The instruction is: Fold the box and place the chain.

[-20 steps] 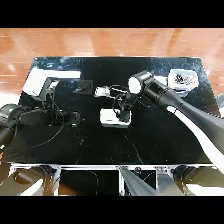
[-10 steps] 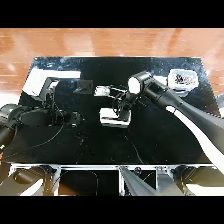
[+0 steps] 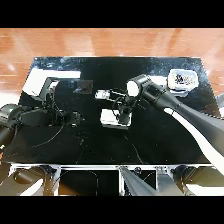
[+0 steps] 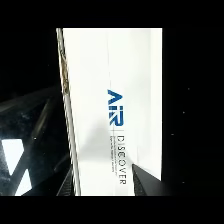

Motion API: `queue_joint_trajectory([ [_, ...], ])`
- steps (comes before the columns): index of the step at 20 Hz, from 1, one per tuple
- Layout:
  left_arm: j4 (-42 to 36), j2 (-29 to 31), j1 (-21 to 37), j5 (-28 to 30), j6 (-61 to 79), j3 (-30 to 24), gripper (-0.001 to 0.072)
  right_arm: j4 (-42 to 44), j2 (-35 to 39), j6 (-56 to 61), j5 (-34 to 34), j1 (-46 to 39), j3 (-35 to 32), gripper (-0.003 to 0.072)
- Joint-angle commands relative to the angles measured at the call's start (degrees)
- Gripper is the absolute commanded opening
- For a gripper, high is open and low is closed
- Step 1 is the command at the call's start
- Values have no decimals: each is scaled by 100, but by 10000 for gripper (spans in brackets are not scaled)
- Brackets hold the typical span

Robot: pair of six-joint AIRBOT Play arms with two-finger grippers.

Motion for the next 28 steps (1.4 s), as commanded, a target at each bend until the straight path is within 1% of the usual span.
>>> queue_joint_trajectory([
  [1,2,4,4,0,0,-4,616,7,-24,39,-15,31,-15,461],
  [6,2,4,4,-4,0,-4,616,33,-87,155,-59,31,-17,459],
  [11,2,4,4,-2,0,-4,616,-2,-66,693,-15,31,98,460],
  [13,0,4,4,-2,-2,-4,616,0,-37,1134,-20,31,170,460],
  [15,2,4,7,-4,-2,-4,616,2,74,1812,-37,15,313,460],
  [18,4,4,7,-4,7,-4,616,37,444,3115,-20,-170,461,455],
  [19,2,4,7,-4,48,-4,616,81,597,3709,70,-306,459,320],
  [20,0,4,7,-4,66,-4,616,170,704,4610,155,-468,428,6],
  [21,-11,4,4,0,66,-4,616,409,839,5362,103,-643,258,30],
  [22,-37,4,4,-2,63,-4,616,787,994,5593,-190,-752,-68,30],
  [23,-55,4,4,-15,63,-4,616,1303,1143,5866,-643,-833,-557,31],
  [26,-90,4,4,-17,66,-4,616,2979,1231,5923,-2028,-789,-1880,31],
  [28,-94,4,4,-15,66,-4,616,3871,1224,5482,-2592,-774,-2376,31],
])
